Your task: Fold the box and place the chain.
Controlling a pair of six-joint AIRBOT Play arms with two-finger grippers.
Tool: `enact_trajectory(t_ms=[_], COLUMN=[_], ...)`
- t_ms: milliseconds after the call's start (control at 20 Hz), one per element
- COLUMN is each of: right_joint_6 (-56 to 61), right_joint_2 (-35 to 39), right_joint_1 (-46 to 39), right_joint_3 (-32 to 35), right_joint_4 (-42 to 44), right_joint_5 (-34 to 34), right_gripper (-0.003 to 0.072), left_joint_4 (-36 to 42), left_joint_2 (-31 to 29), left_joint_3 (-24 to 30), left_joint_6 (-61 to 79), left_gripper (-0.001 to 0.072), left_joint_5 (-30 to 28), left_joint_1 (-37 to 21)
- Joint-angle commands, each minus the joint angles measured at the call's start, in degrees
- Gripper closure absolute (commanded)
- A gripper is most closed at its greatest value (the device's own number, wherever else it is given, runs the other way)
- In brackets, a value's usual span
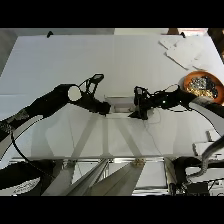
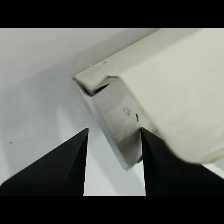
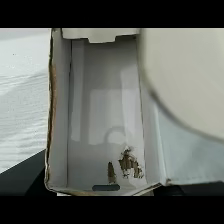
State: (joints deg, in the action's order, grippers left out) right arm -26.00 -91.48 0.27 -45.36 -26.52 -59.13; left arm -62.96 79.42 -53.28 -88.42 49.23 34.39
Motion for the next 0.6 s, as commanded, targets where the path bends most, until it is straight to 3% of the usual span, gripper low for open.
enact_trajectory(t_ms=[0,350,500,550], right_joint_6=[0.0,0.0,0.0,0.0], right_joint_2=[0.0,0.0,0.0,0.0], right_joint_1=[0.0,0.0,0.0,0.0], right_joint_3=[0.0,0.0,0.0,0.0], right_joint_4=[0.0,0.0,0.0,0.0], right_joint_5=[0.0,0.0,0.0,0.0], right_gripper=[0.0167,0.0167,0.0167,0.0167], left_joint_4=[-6.6,-6.3,-8.2,-9.0], left_joint_2=[0.1,0.2,1.5,2.7], left_joint_3=[-0.1,-1.7,-5.8,-7.2], left_joint_6=[-3.3,-6.1,-9.8,-12.3], left_gripper=[0.0366,0.0368,0.0509,0.0508], left_joint_5=[0.7,0.6,1.5,2.7], left_joint_1=[0.1,0.7,0.7,0.8])
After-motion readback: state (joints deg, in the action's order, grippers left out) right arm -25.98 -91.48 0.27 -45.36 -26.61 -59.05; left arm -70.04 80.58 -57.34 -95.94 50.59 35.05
